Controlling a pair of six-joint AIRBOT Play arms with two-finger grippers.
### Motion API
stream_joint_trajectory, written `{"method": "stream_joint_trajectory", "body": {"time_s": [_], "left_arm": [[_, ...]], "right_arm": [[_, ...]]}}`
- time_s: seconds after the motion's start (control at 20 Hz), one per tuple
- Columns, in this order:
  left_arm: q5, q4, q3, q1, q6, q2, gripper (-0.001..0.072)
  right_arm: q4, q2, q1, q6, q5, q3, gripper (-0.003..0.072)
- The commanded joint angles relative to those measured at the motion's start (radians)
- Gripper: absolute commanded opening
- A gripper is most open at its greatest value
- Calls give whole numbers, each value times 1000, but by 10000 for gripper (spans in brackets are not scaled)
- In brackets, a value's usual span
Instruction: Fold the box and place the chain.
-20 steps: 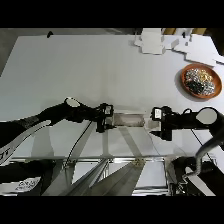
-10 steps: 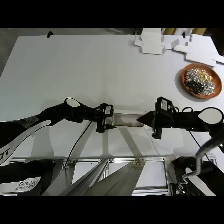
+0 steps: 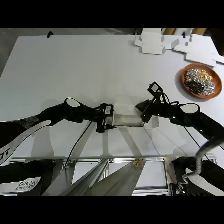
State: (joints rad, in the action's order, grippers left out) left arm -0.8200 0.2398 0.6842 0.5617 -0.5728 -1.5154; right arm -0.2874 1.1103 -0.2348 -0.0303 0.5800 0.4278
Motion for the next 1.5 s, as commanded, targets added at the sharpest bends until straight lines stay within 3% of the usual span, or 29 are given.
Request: {"method": "stream_joint_trajectory", "body": {"time_s": [0.0,0.1,0.25,0.4,0.55,0.6,0.7,0.8,0.9,1.05,1.25,1.45], "left_arm": [[1,1,0,1,-3,0,490],[1,1,0,1,-3,0,490],[0,1,0,1,-3,0,490],[0,1,0,1,-4,0,490],[0,1,0,1,-3,0,490],[1,1,0,1,-4,0,490],[1,1,0,1,-4,0,490],[1,1,0,1,-4,0,490],[0,1,0,1,-4,0,490],[0,1,0,1,-4,0,490],[0,1,0,1,-4,0,490],[0,1,0,1,-3,0,490]], "right_arm": [[4,45,-2,0,-7,0,51],[-2,16,-2,5,16,0,108],[-90,-131,-2,8,42,0,102],[-393,-276,19,7,123,0,100],[-618,-301,100,7,316,-3,100],[-644,-302,109,5,321,-15,108],[-637,-301,110,-27,293,-48,229],[-633,-300,110,-119,267,-84,265],[-625,-299,110,-179,230,-116,265],[-489,-287,110,-273,188,-140,265],[-307,-196,104,-390,189,-140,263],[-226,-151,84,-451,186,-140,223]]}}
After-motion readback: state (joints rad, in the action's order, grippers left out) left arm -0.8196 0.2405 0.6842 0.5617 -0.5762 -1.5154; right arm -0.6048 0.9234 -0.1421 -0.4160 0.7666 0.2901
